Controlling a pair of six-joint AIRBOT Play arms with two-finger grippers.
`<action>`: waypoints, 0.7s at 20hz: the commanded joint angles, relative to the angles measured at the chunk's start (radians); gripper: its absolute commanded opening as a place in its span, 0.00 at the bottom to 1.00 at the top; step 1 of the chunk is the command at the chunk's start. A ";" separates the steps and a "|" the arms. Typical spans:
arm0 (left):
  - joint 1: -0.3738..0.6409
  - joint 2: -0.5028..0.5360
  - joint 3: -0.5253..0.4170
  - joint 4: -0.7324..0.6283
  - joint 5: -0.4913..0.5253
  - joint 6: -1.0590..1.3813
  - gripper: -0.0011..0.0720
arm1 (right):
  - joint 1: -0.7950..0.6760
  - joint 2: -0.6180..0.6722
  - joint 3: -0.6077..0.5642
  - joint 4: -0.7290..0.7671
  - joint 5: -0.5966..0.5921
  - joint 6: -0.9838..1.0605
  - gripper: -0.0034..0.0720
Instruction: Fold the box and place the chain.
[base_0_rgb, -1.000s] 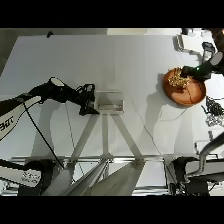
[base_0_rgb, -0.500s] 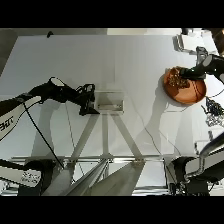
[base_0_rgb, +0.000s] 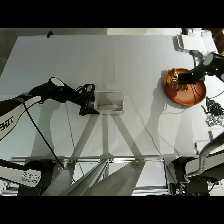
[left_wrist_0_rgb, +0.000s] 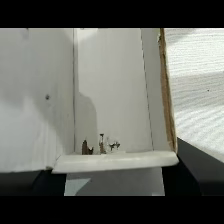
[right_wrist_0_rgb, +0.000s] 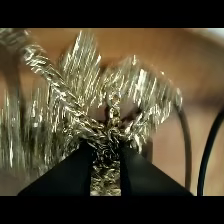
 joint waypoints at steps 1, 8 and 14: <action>0.000 0.000 0.000 0.000 0.000 0.000 0.36 | -0.001 0.095 0.005 0.003 0.071 -0.063 0.05; 0.000 0.000 0.000 0.000 0.000 0.000 0.36 | 0.013 0.325 0.004 0.191 0.209 -0.119 0.05; 0.000 0.000 0.000 0.000 0.000 0.000 0.36 | 0.227 0.434 0.004 0.193 0.338 -0.114 0.05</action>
